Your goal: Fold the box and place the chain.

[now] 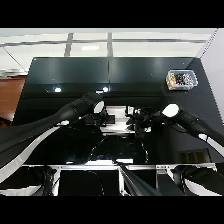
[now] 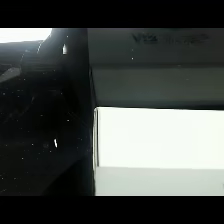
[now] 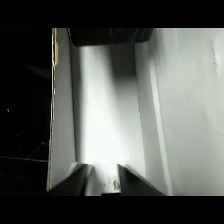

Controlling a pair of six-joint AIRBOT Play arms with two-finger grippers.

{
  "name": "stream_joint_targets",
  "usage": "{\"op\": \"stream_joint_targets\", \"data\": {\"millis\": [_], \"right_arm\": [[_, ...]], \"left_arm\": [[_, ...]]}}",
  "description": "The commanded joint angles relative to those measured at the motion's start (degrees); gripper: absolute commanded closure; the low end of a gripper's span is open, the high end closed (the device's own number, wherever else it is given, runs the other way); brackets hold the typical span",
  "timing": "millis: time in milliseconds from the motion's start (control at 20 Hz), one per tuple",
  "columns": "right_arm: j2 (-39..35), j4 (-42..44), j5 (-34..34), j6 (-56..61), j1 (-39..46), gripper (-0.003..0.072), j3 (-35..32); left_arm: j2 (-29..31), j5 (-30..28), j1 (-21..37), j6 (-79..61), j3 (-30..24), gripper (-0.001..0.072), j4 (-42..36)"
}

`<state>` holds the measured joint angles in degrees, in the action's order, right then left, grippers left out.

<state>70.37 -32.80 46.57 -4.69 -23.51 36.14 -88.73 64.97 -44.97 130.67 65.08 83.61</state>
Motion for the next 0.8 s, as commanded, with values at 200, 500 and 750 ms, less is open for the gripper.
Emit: {"op": "stream_joint_targets", "data": {"millis": [200,500,750], "right_arm": [[0.83,1.46,0.11,6.32,-0.48,0.0556,-0.09],[-8.9,-19.78,13.84,58.49,12.98,0.0673,5.68],[-10.12,-22.32,16.15,81.07,40.85,0.0673,1.38]], "left_arm": [[0.0,-0.17,0.0,0.04,0.02,0.0686,-0.17],[0.0,-0.15,-0.02,0.09,0.02,0.0686,0.98],[0.0,-0.11,-0.04,0.04,0.02,0.0686,0.74]]}}
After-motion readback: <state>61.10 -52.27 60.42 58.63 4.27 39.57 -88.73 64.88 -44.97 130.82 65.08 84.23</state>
